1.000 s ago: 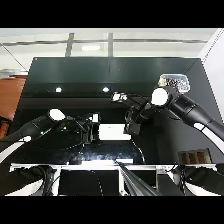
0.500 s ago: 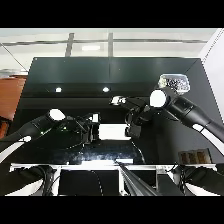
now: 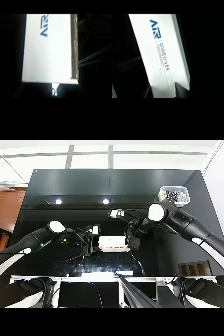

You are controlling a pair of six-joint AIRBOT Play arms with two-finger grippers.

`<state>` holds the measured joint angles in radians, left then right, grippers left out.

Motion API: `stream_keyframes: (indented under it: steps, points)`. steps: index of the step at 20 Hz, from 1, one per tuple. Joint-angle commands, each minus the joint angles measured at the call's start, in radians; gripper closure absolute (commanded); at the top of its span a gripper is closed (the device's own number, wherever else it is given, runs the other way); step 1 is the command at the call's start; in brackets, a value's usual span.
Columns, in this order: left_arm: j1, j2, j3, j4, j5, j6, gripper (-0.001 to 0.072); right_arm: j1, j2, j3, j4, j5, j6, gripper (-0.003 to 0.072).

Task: Fold the box and place the chain.

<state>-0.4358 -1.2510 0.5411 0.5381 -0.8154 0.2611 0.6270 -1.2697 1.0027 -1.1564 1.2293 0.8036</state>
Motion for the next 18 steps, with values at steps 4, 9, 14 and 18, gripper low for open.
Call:
stream_keyframes:
  steps: [4,9,14,18]
  points:
    - [-0.001,-0.001,0.001,0.0,0.0,0.0,0.031,0.0,0.0,0.005,0.004,-0.002,0.005,0.0389]
    - [-0.001,-0.001,0.001,0.0,0.0,0.0,0.031,0.001,-0.003,-0.006,0.003,-0.004,0.01,0.0387]
    - [-0.001,-0.001,0.001,0.0,0.0,0.0,0.031,0.029,-0.006,-0.024,-0.005,-0.023,0.014,0.0387]
    - [-0.001,-0.001,0.001,0.0,0.0,0.0,0.031,0.036,-0.011,-0.024,-0.009,-0.036,0.028,0.0303]
